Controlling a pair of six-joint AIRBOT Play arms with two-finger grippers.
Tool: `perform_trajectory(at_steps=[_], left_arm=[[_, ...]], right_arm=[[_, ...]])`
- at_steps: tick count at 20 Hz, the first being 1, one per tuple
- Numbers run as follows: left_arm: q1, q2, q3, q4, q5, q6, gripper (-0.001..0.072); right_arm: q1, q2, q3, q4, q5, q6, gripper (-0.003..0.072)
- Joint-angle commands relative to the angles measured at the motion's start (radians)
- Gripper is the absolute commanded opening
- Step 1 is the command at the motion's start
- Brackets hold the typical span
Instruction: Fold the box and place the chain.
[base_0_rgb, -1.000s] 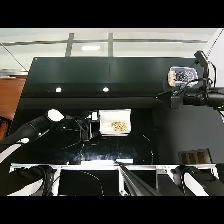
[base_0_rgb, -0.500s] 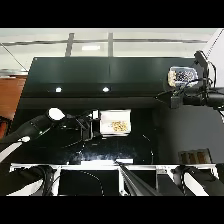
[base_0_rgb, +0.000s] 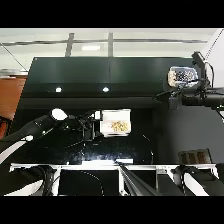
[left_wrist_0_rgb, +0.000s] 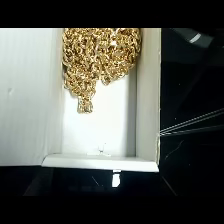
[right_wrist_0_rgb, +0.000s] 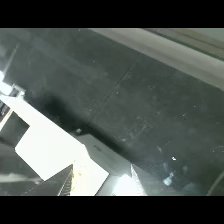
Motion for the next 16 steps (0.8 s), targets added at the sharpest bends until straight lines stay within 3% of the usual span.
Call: perform_trajectory(at_steps=[1, 5, 9, 13, 16], left_arm=[[-0.006, -0.003, 0.001, -0.001, 0.006, 0.003, 0.0490], [-0.006, -0.003, 0.001, -0.001, 0.008, 0.002, 0.0473], [-0.006, -0.003, 0.001, -0.001, 0.008, 0.002, 0.0474], [-0.006, -0.003, 0.001, -0.001, 0.008, 0.002, 0.0477], [-0.006, -0.003, 0.001, -0.002, 0.010, 0.002, 0.0477]], right_arm=[[0.071, -0.008, -0.002, -0.019, -0.055, 0.024, 0.0693], [0.200, -0.037, 0.000, -0.061, -0.305, 0.114, 0.0708], [0.330, -0.171, 0.005, -0.060, -0.421, 0.129, 0.0702], [0.419, -0.277, 0.005, -0.063, -0.398, -0.039, 0.0701], [0.435, -0.279, 0.005, -0.068, -0.302, -0.261, 0.0701]])
